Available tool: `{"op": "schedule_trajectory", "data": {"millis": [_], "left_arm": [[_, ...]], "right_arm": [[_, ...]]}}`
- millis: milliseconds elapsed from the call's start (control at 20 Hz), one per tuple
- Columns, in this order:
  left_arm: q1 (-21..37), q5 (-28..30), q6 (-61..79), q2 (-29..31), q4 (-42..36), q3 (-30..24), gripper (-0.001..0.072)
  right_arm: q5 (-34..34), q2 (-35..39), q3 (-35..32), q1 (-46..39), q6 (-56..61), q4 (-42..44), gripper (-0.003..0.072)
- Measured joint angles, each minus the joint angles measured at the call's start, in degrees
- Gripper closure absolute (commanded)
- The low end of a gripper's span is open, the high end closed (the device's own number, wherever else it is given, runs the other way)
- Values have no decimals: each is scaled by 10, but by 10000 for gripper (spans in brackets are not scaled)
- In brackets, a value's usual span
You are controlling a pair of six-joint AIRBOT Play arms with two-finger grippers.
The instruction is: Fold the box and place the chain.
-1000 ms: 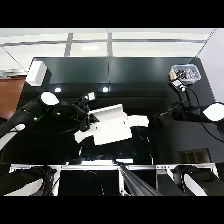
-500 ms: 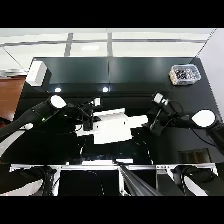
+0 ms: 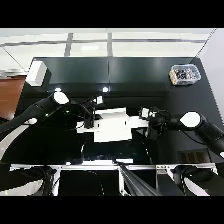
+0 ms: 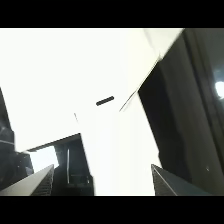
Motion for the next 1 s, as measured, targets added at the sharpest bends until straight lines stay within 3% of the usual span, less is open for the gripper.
{"op": "schedule_trajectory", "data": {"millis": [300,1000], "left_arm": [[-19,-19,-1,-26,49,25,681],[-24,-15,-19,-30,61,30,681]], "right_arm": [[9,-22,0,21,-24,0,-14],[40,-61,0,94,-47,-10,-14]]}}
